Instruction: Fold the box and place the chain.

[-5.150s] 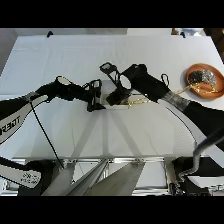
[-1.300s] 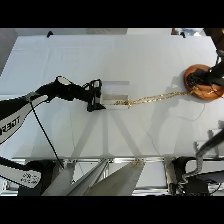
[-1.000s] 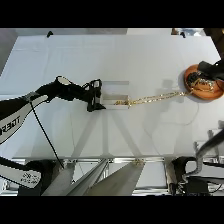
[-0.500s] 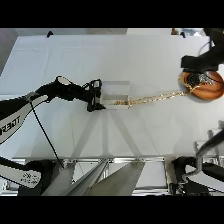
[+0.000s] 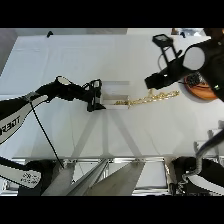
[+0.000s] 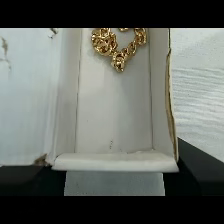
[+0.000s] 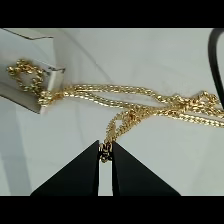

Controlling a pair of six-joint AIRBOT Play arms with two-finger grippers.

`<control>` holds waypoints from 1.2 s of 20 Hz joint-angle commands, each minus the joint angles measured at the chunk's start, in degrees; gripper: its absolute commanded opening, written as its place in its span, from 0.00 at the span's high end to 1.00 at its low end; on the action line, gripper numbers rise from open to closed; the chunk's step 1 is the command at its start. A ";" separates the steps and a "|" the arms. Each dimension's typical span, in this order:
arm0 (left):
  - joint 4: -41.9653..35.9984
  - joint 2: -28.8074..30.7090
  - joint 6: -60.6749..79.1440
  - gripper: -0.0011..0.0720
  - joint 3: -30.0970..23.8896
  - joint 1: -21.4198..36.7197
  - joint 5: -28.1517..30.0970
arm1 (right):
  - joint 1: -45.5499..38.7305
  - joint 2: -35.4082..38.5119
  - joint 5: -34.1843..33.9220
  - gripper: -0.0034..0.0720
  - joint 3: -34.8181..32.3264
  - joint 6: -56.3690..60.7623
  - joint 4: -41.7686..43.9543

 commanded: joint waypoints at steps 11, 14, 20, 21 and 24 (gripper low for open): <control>0.00 0.04 0.02 0.79 0.02 0.00 0.02 | 11.17 -13.25 -18.43 0.95 -0.31 -10.78 17.46; 0.00 0.04 0.02 0.79 0.02 0.00 0.02 | 11.21 -15.76 -17.81 0.95 -0.33 -11.63 18.71; 0.00 0.04 0.02 0.79 0.02 0.00 0.02 | 11.19 -18.78 -9.18 0.77 -0.31 -11.43 15.47; 0.00 0.04 0.02 0.79 0.02 0.00 0.02 | 11.19 -18.53 -9.09 0.72 -0.31 -11.43 15.50; 0.00 0.04 0.02 0.79 0.02 0.00 0.02 | 10.99 -16.85 -7.02 0.72 0.04 -12.79 15.39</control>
